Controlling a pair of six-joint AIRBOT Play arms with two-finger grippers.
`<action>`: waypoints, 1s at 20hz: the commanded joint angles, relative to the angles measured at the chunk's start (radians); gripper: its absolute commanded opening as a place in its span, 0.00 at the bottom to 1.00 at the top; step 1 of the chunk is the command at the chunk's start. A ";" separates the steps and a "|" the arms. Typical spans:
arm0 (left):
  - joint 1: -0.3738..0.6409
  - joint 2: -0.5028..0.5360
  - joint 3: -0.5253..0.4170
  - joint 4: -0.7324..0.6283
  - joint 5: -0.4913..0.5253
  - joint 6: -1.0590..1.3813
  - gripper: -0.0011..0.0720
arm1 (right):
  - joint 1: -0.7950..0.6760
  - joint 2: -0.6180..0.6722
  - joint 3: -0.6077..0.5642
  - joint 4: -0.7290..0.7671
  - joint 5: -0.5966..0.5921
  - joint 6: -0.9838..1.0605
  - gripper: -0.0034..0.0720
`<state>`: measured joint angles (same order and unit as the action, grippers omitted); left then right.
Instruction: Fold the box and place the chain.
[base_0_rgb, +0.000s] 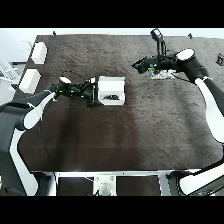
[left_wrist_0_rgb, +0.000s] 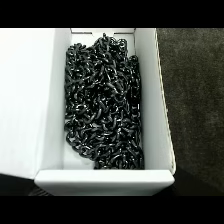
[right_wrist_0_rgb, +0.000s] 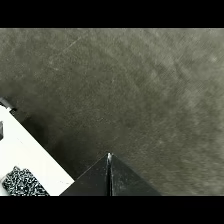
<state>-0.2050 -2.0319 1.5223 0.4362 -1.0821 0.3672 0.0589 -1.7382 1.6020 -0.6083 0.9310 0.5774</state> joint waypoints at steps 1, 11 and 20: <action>0.001 0.000 0.000 0.000 0.000 0.000 0.64 | 0.008 -0.072 0.003 0.059 0.004 -0.040 0.06; 0.001 0.000 0.000 0.000 0.000 0.000 0.64 | 0.073 -0.098 0.003 0.065 0.172 -0.090 0.06; 0.001 0.000 0.000 0.000 0.000 0.000 0.64 | 0.090 -0.098 0.003 0.058 0.431 -0.141 0.06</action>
